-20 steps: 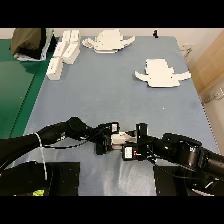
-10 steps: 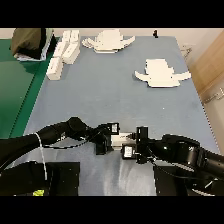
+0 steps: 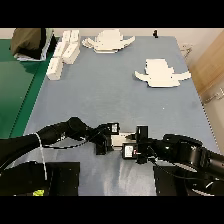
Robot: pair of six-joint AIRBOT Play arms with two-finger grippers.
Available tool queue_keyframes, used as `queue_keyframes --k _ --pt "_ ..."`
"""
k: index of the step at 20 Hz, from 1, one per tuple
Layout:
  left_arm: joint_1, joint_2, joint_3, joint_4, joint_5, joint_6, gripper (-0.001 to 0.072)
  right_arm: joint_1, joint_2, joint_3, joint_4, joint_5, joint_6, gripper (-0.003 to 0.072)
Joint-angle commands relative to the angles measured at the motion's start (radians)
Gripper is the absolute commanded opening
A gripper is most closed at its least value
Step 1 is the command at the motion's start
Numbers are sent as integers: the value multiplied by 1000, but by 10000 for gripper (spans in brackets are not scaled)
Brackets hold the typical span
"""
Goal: Fold the box.
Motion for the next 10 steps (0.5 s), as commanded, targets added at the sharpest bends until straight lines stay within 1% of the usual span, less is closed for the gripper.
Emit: queue_keyframes --k 1,2,4,7,8,9,10 --pt "0 0 1 0 2 0 512 0 6 1 -2 10 0 260" --pt "0 0 1 0 2 0 512 0 0 1 -3 10 0 260" --pt "0 0 1 0 2 0 512 0 -17 1 -24 9 1 201" --pt "0 0 1 0 2 0 512 0 -24 1 -33 6 1 198" --pt "0 0 1 0 2 0 512 0 -24 1 -33 6 1 187" --pt "0 0 1 0 2 0 512 0 -24 1 -32 6 1 142" --pt "0 0 1 0 2 0 512 1 -24 1 -30 6 1 142"
